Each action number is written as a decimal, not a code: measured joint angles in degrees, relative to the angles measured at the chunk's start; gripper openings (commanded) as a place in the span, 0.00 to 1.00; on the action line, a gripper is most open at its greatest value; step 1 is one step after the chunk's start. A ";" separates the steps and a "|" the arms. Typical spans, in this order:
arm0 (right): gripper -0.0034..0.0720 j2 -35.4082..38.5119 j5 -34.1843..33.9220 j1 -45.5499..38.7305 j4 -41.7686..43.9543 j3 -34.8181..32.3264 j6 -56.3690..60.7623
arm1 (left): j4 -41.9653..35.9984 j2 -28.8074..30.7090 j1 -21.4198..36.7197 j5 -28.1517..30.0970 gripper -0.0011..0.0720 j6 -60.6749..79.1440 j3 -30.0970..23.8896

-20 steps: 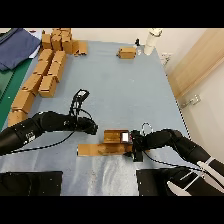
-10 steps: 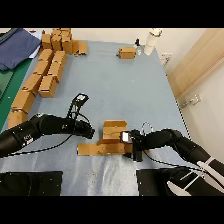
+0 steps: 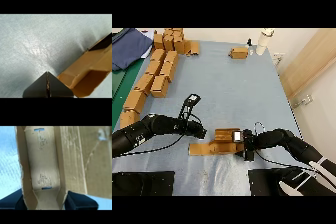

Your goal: Fold the box.

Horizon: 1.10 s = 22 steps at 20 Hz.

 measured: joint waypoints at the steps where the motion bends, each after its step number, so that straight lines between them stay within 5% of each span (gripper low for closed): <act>1: 0.80 -0.09 0.26 0.00 0.09 0.00 0.00 | 0.02 0.00 0.00 0.00 0.02 0.07 0.00; 13: 0.70 -1.44 0.87 0.00 0.24 0.00 0.00 | 0.22 0.00 0.00 -0.79 0.03 4.02 0.00; 22: 0.70 -1.44 0.92 0.00 0.00 0.00 0.00 | 12.02 4.50 -0.96 -13.64 0.03 16.02 -0.31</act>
